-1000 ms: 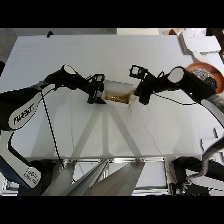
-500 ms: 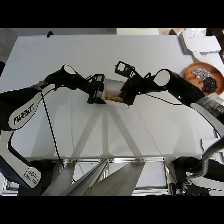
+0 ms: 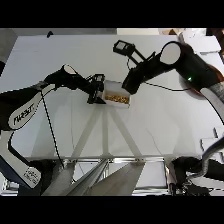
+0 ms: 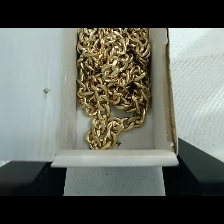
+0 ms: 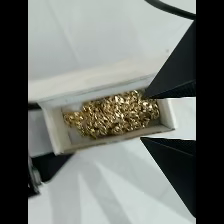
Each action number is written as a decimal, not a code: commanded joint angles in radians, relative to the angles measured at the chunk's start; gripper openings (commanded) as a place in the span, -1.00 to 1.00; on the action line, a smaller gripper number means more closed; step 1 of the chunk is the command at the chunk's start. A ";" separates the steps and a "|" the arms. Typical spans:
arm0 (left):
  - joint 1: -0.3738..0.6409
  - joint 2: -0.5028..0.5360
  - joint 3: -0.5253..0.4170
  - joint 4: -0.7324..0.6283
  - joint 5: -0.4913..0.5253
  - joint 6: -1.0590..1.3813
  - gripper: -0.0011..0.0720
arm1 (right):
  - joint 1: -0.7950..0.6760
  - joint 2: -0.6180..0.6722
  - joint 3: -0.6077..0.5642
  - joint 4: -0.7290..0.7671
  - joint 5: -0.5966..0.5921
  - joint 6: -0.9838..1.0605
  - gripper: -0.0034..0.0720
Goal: Fold the box and place the chain.
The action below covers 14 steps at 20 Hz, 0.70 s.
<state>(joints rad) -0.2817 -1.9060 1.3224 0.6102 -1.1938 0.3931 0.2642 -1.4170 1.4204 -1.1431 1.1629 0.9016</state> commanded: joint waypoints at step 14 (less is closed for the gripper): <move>0.000 0.000 0.000 0.000 0.000 0.000 -0.03 | -0.051 -0.277 0.091 0.359 0.034 0.028 0.33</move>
<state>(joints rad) -0.2817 -1.9060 1.3220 0.6106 -1.1938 0.3931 0.2134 -1.6855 1.5105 -0.8417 1.1881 1.0164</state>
